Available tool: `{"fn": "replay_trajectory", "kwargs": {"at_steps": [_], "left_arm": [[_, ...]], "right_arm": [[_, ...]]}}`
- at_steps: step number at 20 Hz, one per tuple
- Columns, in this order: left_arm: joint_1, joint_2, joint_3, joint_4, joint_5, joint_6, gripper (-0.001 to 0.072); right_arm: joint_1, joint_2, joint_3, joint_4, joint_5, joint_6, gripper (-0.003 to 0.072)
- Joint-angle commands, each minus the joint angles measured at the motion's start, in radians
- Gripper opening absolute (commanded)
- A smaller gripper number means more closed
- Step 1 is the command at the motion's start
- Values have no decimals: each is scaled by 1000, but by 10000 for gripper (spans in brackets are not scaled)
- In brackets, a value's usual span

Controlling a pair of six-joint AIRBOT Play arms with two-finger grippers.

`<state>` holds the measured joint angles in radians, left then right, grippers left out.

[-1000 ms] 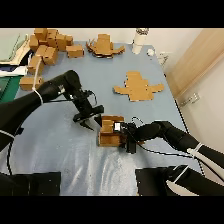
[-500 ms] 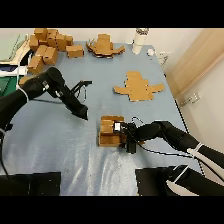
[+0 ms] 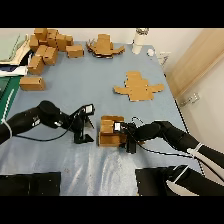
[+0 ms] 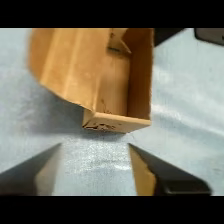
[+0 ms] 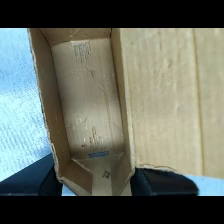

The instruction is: Fold the box.

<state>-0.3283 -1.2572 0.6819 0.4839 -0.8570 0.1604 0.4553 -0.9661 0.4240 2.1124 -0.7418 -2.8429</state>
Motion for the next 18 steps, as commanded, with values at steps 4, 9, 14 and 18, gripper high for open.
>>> {"fn": "replay_trajectory", "kwargs": {"at_steps": [4, 9, 14, 18], "left_arm": [[-18, 19, -118, -124, 111, 304, 704], [-122, 18, -118, -133, 211, 295, 712], [-167, 4, -118, -176, 230, 296, 712], [-190, 2, -118, -177, 302, 296, 712]], "right_arm": [[0, 0, 0, 0, 0, 0, 498], [0, 0, 0, 0, 0, 0, 498], [0, 0, 0, 0, 0, 0, 498], [0, 0, 0, 0, 0, 0, 499]]}}
